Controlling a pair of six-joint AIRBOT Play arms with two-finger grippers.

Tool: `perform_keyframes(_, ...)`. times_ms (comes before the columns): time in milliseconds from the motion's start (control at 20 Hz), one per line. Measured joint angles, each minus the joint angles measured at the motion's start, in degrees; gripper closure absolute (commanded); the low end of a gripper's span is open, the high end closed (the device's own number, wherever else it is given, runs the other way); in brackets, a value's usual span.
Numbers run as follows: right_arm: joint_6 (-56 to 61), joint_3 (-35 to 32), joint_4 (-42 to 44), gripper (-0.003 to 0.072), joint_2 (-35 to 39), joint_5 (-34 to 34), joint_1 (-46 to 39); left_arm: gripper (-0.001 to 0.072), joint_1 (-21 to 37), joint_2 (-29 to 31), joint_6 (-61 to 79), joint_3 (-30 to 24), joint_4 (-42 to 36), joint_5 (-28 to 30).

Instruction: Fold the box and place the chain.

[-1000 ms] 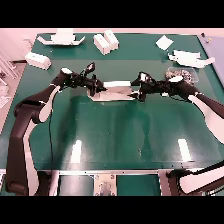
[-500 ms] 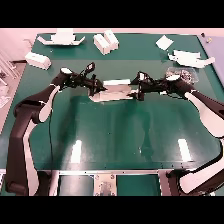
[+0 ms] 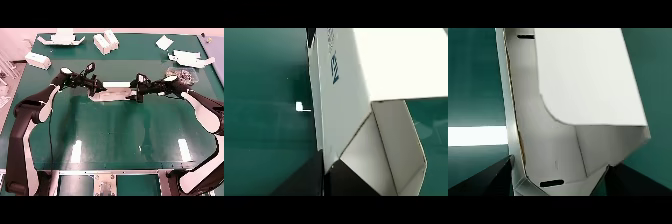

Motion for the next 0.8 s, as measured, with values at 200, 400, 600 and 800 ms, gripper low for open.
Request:
perform_keyframes(200, -1.2, 0.7, -0.3, 0.0072, -1.1, 1.7, 0.0, 0.0687, 0.0, 0.0, 0.0, 0.0, 0.0, 0.0)
perform_keyframes(400, -1.5, 2.6, -0.7, 0.0072, -2.6, 3.9, -0.1, 0.0687, 0.0, 0.0, 0.0, 0.0, 0.0, 0.0)
perform_keyframes(600, -1.5, 4.3, -0.7, 0.0072, -4.0, 5.9, -0.2, 0.0687, 0.0, 0.0, 0.0, 0.0, 0.0, 0.0)
perform_keyframes(800, -1.4, 4.9, -0.5, 0.0072, -5.0, 6.8, -0.2, 0.0687, 0.0, 0.0, 0.0, 0.0, 0.0, 0.1)
